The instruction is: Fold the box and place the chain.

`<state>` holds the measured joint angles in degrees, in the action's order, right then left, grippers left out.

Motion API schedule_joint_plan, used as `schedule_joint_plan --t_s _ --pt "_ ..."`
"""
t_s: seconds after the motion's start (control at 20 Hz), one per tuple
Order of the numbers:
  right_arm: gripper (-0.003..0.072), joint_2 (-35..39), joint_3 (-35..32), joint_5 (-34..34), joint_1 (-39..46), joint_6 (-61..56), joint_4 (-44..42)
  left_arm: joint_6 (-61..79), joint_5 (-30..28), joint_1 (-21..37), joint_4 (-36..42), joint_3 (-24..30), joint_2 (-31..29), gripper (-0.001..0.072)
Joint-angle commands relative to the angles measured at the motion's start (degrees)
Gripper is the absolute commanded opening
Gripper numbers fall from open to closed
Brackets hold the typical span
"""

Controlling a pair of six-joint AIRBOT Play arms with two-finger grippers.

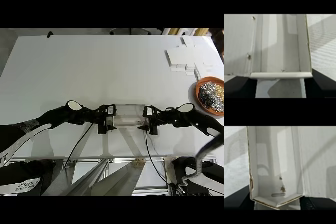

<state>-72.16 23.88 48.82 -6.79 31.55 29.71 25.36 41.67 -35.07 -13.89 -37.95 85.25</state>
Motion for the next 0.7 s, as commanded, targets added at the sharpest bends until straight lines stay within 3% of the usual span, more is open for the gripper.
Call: schedule_joint_plan --t_s 0.0,0.65 --pt "0.0398 0.0 0.0 0.0 0.0 0.0 0.0 0.3 -0.1 0.0 0.1 0.0 0.0 0.0227" --pt "0.0398 0.0 0.0 0.0 0.0 0.0 0.0 0.1 0.3 0.0 0.1 0.0 0.0 0.0210"
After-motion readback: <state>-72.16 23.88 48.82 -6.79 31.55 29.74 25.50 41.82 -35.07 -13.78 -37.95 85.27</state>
